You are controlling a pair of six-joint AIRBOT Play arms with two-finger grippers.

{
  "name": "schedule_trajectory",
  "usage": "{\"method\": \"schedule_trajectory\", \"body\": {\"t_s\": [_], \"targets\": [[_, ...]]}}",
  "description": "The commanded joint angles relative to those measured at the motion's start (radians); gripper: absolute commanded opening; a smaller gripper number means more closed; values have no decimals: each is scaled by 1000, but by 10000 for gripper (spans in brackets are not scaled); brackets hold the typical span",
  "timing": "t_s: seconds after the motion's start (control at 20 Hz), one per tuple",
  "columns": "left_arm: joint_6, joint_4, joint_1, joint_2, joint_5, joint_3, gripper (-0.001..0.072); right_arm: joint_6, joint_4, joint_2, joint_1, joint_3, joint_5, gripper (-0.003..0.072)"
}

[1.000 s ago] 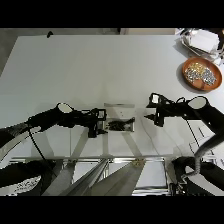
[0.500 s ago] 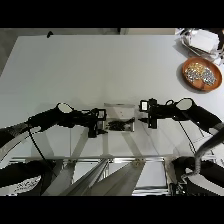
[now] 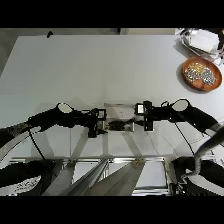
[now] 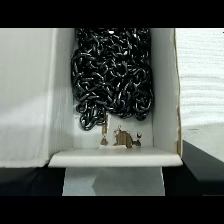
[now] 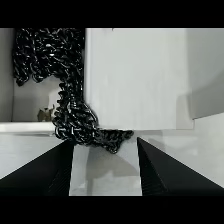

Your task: Fold the box and place the chain.

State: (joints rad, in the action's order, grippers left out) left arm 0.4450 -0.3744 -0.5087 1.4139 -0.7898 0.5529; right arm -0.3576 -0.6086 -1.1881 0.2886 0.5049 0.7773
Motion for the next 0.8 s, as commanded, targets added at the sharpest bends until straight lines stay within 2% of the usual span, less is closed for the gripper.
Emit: {"method": "schedule_trajectory", "body": {"t_s": [0.0,0.05,0.2,0.3,0.5,0.75], "targets": [[0,0,0,0,0,0,211,0,2,-1,10,0,34,364],[0,0,0,0,0,0,211,0,2,-1,10,0,47,285],[0,0,0,0,0,0,211,0,-6,-1,10,0,49,144],[0,0,0,0,0,0,211,1,-50,0,9,0,48,16],[0,0,0,0,0,0,211,21,-96,12,-16,0,34,15],[0,0,0,0,0,0,211,72,-97,99,-83,0,35,15]]}}
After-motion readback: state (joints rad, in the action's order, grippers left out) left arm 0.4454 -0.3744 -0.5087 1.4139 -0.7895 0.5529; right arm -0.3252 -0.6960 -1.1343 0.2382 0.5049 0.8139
